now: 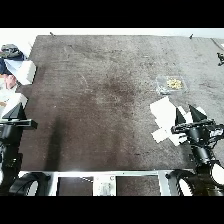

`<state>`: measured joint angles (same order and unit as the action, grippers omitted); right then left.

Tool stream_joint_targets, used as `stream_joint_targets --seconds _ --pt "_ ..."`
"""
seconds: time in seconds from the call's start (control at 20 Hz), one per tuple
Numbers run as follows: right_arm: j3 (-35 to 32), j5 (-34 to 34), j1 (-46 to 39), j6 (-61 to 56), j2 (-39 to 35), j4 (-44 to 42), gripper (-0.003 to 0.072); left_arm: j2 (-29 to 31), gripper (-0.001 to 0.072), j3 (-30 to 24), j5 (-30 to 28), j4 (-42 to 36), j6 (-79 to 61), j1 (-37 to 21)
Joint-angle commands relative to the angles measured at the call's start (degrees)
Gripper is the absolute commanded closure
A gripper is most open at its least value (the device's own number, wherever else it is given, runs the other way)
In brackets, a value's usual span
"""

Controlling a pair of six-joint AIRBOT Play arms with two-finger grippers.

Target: Fold the box and place the chain.

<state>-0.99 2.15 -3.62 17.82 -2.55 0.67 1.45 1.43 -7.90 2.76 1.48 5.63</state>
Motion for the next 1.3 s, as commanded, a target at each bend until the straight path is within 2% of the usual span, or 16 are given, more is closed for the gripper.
stream_joint_targets --seconds 0.0,0.4,0.5,0.6,0.7,0.95,1.0,1.1,1.25 --pt "-0.09 -0.04 0.00 0.15 -0.07 0.13 0.0191 0.02 0.0697 -0.07 -0.02 0.00 -0.02 -0.02" --pt "1.70 -0.81 0.04 0.15 -0.04 0.13 0.0191 -0.04 0.0697 -0.04 -0.02 0.00 -0.02 -0.02" --pt "4.04 2.10 0.04 0.13 0.00 0.09 0.0191 -0.04 0.0697 -0.04 -0.02 0.00 -0.02 -0.02" --pt "6.97 8.48 0.04 -0.04 0.81 -2.32 0.0193 -0.04 0.0697 -0.04 0.00 0.00 -0.02 -0.02" --pt "10.62 13.42 0.04 -0.04 5.18 -4.22 0.0194 -0.04 0.0697 -0.04 -0.02 0.00 -0.02 -0.02" --pt "24.28 13.20 -0.70 -0.04 27.34 -6.01 0.0211 -0.04 0.0697 -0.04 0.00 0.00 -0.02 -0.02" --pt "27.26 12.11 -1.84 -0.04 32.00 -6.51 0.0210 -0.04 0.0697 -0.04 -0.02 0.00 -0.02 -0.02" --pt "32.68 5.09 -6.62 -0.07 40.96 -7.34 0.0210 -0.04 0.0697 -0.04 0.00 0.00 -0.02 -0.02" --pt "37.64 -13.51 -18.25 -5.05 50.62 -9.38 0.0211 -0.04 0.0697 -0.04 0.00 0.00 -0.02 -0.02"
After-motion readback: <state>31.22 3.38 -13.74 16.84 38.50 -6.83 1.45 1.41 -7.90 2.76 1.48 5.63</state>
